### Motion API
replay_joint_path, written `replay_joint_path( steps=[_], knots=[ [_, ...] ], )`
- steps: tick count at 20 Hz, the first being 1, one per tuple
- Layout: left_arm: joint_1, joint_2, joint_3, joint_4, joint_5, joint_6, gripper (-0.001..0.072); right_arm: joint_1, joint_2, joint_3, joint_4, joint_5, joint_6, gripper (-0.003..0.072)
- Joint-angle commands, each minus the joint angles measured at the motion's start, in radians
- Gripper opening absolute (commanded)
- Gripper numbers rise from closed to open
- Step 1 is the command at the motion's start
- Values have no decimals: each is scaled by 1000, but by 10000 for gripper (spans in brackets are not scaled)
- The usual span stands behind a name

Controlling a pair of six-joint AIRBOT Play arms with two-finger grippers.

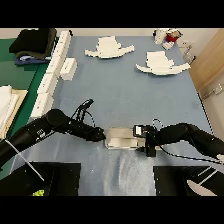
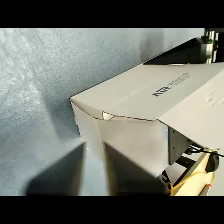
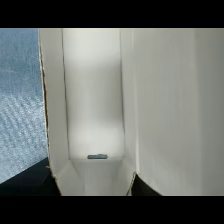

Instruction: Fold the box.

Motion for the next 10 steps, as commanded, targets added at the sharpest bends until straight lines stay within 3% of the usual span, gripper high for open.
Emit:
replay_joint_path(
  steps=[1, 10],
  knots=[
    [1, 0, 8, -27, -3, 0, 430, 0, 0, 0, 0, 0, 0, 515],
    [-40, -2, 10, -53, 40, -37, 431, 0, 0, 0, 0, 0, 0, 515]
  ],
)
